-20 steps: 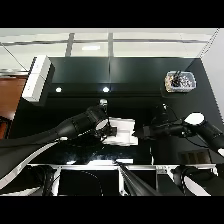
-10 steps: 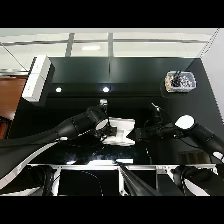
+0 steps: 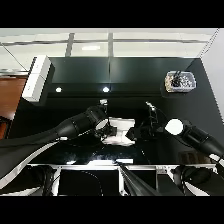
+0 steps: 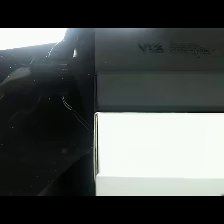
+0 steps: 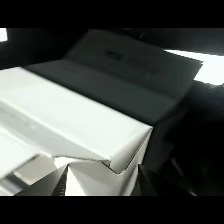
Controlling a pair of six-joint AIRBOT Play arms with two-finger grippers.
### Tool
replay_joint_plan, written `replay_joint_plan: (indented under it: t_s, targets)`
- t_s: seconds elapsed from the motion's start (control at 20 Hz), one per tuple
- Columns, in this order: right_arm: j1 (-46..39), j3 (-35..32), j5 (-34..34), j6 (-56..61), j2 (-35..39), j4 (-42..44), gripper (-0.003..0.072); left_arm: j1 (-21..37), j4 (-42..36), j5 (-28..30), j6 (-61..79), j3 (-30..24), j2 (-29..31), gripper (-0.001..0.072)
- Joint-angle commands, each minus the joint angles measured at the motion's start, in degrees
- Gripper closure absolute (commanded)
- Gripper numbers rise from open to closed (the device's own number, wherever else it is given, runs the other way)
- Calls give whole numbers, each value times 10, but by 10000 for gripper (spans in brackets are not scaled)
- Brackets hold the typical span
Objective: Fold the box and place the chain.
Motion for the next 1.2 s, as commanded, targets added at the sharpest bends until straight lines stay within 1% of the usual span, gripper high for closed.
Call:
replay_joint_plan:
  t_s: [0.0,0.05,0.15,0.3,0.35,0.4,0.55,0.75,1.15]
  targets:
    - [38,30,0,141,-9,-127,195,0,0,1,0,0,0,683]
    - [45,38,9,167,-14,-148,195,0,0,1,0,0,0,683]
    - [61,60,34,212,-27,-192,255,0,0,1,0,0,0,683]
    - [87,97,70,278,-51,-248,257,0,0,1,0,0,0,683]
    - [96,110,86,298,-61,-264,335,0,0,1,0,0,0,683]
    - [104,122,99,308,-70,-274,378,0,0,1,0,0,0,683]
    - [128,155,125,341,-99,-299,378,0,0,1,0,0,0,683]
    - [133,165,151,394,-124,-303,378,0,0,1,0,0,0,683]
    - [133,167,150,409,-149,-297,378,1,3,2,0,0,0,683]
